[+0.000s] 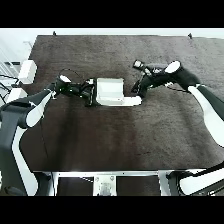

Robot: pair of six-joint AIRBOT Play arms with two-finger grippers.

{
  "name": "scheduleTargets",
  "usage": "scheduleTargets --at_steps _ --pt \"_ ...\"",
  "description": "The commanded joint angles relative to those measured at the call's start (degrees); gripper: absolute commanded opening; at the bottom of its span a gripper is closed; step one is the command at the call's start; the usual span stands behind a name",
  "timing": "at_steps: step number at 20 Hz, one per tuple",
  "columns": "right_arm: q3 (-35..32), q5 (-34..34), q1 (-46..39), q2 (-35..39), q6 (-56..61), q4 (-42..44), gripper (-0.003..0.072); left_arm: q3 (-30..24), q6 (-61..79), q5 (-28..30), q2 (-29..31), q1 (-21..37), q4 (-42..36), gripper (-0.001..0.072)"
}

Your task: Fold the box and place the chain.

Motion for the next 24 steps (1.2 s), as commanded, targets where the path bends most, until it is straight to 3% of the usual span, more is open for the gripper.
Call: scheduleTargets --at_steps 1,8,15,21,22,24 --pt "-0.7 0.4 -5.8 1.4 19.0 -0.4 0.0012 0.0 0.0 0.0 0.0 0.0 0.0 0.0284" --pt "-8.0 -1.2 -14.0 -0.6 37.4 -0.4 0.0012 0.0 0.0 0.0 0.0 0.0 0.0 0.0284" --pt "-9.5 -1.2 -6.0 -7.1 37.9 6.2 0.0013 0.0 0.0 0.0 0.0 0.0 0.0 0.0284" --pt "-7.1 -1.5 -1.8 -6.5 36.9 12.2 0.0014 0.0 0.0 0.0 0.0 0.0 0.0 0.0284" --pt "-6.8 -1.5 -1.5 -6.1 36.9 12.8 0.0024 0.0 0.0 0.0 0.0 0.0 0.0 0.0284" --pt "-6.5 -1.5 -1.2 -4.5 36.9 13.2 0.0155 0.0 0.0 0.0 0.0 0.0 0.0 0.0285"
